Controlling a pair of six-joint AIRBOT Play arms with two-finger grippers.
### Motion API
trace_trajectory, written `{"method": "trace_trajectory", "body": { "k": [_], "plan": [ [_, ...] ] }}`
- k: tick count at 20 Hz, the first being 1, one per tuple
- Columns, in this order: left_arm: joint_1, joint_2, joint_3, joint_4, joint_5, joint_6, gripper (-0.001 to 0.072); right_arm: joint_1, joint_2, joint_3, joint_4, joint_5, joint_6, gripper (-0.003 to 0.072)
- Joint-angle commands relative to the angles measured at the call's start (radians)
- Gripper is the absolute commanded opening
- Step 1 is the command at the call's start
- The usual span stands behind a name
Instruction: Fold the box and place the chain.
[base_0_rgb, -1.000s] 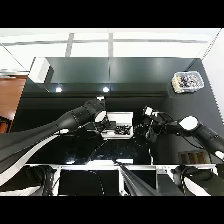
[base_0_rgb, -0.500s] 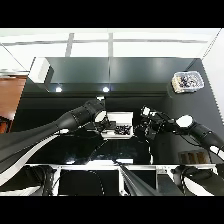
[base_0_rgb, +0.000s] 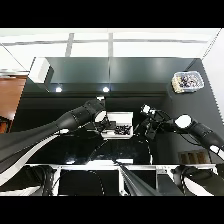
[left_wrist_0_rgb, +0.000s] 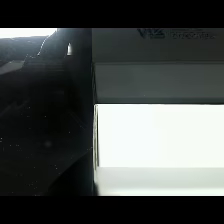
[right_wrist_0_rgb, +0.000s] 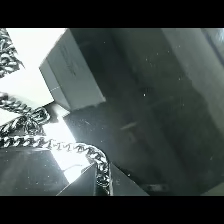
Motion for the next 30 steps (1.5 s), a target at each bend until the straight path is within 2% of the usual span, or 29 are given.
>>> {"method": "trace_trajectory", "body": {
  "k": [1,6,10,12,16,23,26,30],
  "plan": [
    [0.0,0.0,0.0,0.0,0.0,0.0,0.003,0.002,0.031,0.044,-0.033,0.078,0.186,0.0014],
    [0.0,0.0,0.0,0.0,0.0,0.0,0.003,0.002,0.157,0.187,-0.033,0.28,0.439,0.0014],
    [0.0,0.0,0.0,-0.003,0.0,0.0,0.003,0.002,0.196,0.369,0.017,0.594,0.645,0.0014],
    [0.0,0.0,0.0,-0.003,0.0,0.0,0.003,0.002,0.196,0.434,0.113,0.682,0.678,0.0014],
    [0.0,0.0,0.0,-0.003,0.0,0.0,0.003,0.003,0.196,0.455,0.289,0.655,0.679,0.0014],
    [0.0,0.0,0.0,-0.003,0.0,0.0,0.003,0.003,0.196,0.455,0.304,0.637,0.68,0.0015],
    [0.0,0.0,0.0,-0.003,0.0,0.0,0.003,0.029,0.195,0.431,0.265,0.603,0.694,0.0014],
    [0.0,0.0,0.0,-0.003,0.0,0.0,0.003,0.143,0.19,0.315,0.033,0.359,0.797,0.0015]
  ]
}}
